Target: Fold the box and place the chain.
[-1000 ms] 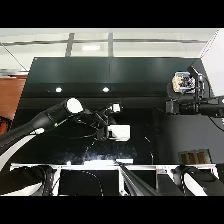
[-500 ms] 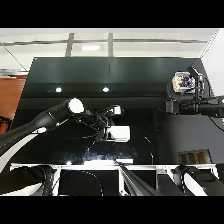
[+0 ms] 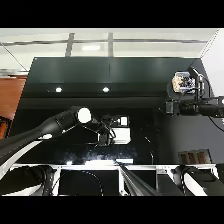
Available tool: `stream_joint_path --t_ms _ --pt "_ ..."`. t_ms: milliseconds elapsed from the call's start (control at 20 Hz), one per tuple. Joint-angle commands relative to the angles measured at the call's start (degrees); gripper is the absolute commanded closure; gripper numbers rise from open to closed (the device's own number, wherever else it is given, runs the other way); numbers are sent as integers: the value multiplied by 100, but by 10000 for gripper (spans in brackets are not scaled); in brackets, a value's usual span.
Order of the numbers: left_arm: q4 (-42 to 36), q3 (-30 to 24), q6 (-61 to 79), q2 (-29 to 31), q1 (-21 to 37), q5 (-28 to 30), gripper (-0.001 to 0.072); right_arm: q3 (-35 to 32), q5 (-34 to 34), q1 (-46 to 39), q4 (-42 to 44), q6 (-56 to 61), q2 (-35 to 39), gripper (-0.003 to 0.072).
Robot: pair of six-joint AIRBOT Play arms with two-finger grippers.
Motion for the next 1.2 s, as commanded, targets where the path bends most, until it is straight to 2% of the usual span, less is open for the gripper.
stream_joint_path --t_ms 0,50,100,200,250,350,450,550,750,850,950,1050,1150 --pt "234 -142 -170 -70 -212 509 -2 -2 -2 -2 -83 63 4 677" --pt "232 -144 -168 -85 -258 514 1 -2 -4 -2 -83 63 4 677" --pt "229 -142 -168 -83 -282 501 42 -2 -11 -2 -83 63 4 677" --pt "240 -142 -173 -74 -306 420 255 -2 -42 -2 -83 63 4 677" --pt "308 -116 -177 -61 -260 393 318 -2 -59 -2 -83 68 4 677" --pt "756 85 -831 -17 105 385 318 -2 -74 -2 -83 101 4 677" --pt "1344 428 -1648 2 887 326 318 -2 -76 -2 -83 105 4 677" --pt "1694 778 -2210 -2 1967 387 317 -2 -120 0 -83 105 4 677" --pt "1714 1561 -2861 -278 4328 820 313 -2 -271 -2 -79 173 4 676" --pt "1720 2245 -3296 -787 5270 669 311 -2 -284 0 -79 190 4 677" --pt "1718 3187 -3547 -1504 5921 157 311 -2 -284 0 -76 234 4 677" --pt "1720 4155 -3812 -2247 6277 -245 301 -2 -286 0 -74 302 4 677" --pt "1727 4975 -3829 -2900 6419 -387 301 -2 -284 0 -74 424 4 677"
